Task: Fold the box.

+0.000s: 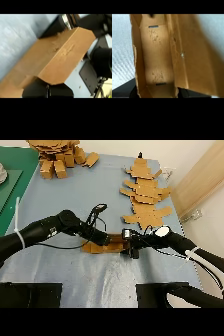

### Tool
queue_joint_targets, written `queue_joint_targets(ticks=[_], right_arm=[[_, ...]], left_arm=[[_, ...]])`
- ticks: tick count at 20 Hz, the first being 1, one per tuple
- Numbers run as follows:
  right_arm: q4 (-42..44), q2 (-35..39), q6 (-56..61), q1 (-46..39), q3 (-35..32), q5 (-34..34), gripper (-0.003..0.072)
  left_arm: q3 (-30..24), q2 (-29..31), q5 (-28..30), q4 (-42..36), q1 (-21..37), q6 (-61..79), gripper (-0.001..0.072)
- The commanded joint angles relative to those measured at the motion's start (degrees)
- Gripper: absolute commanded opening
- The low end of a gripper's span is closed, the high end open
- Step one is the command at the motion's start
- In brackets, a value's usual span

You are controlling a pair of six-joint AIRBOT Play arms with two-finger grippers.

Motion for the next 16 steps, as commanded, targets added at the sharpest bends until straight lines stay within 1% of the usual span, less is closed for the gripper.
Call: queue_joint_targets(ticks=[1,2,4,6,12,16], right_arm=[[0.0,0.0,0.0,0.0,-0.04,-0.02,0.052],[0.0,0.0,0.0,0.0,-0.04,-0.02,0.0521],[0.0,0.02,0.02,0.0,-0.04,0.0,0.052],[0.02,0.02,1.38,0.0,-0.04,0.02,0.052],[0.0,0.02,2.8,0.0,-0.04,0.0,0.052],[0.0,0.02,2.8,0.0,-0.04,0.0,0.052]], left_arm=[[5.73,-6.43,0.98,-2.47,3.23,-1.01,0.0011],[6.58,-8.13,0.5,-2.47,4.35,-2.6,0.0011],[7.74,-11.8,-2.58,-2.43,5.73,-3.26,0.0011],[7.96,-14.03,-4.13,-2.47,5.62,-3.45,0.0011],[7.98,-14.49,-3.39,-2.4,5.66,-4.55,0.0011],[8.04,-16.87,-6.58,-2.47,5.66,-6.69,0.0011]])
